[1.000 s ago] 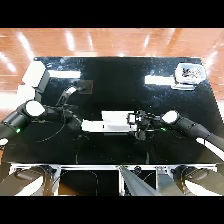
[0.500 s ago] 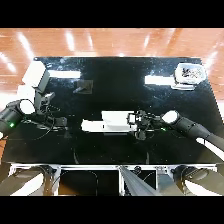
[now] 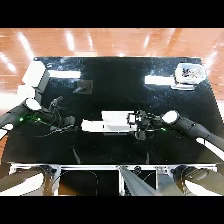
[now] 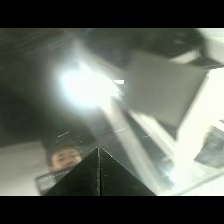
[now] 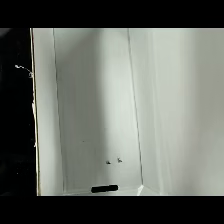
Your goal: Fold the box and place the chain.
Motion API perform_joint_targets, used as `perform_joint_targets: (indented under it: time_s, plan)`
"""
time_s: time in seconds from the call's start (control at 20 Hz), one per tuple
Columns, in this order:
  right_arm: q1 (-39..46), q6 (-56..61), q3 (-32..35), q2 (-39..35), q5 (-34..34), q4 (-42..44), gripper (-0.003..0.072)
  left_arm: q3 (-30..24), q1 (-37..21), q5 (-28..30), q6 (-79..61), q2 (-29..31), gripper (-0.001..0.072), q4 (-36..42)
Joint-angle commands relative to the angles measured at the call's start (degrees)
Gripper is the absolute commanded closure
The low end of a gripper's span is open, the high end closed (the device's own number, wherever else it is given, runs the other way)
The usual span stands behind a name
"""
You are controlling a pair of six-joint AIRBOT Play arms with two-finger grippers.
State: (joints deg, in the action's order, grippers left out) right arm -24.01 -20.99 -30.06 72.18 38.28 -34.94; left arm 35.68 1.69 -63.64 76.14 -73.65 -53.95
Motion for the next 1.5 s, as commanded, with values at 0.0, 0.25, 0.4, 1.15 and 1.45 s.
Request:
perform_joint_targets:
  time_s: [0.0,0.25,0.4,1.15,1.45]
  plan:
    - [0.0,0.0,0.0,0.0,-0.2,0.2,0.0061,0.0,1.8,2.4,-6.9,-2.5,0.0686,7.1]
    - [0.0,0.0,0.0,0.0,-0.3,0.3,0.0061,0.0,6.2,4.6,-10.2,-3.4,0.0686,9.7]
    - [0.0,0.0,0.0,0.0,-0.4,0.4,0.0061,0.4,8.1,4.3,-10.3,-3.4,0.0602,9.9]
    - [0.0,0.1,0.0,0.0,-0.4,0.4,0.0061,9.3,13.4,-1.9,-10.4,-3.4,0.0076,14.3]
    - [0.0,0.1,0.0,0.0,-0.4,0.4,0.0062,9.5,19.6,5.1,-7.9,-3.4,0.0076,12.6]
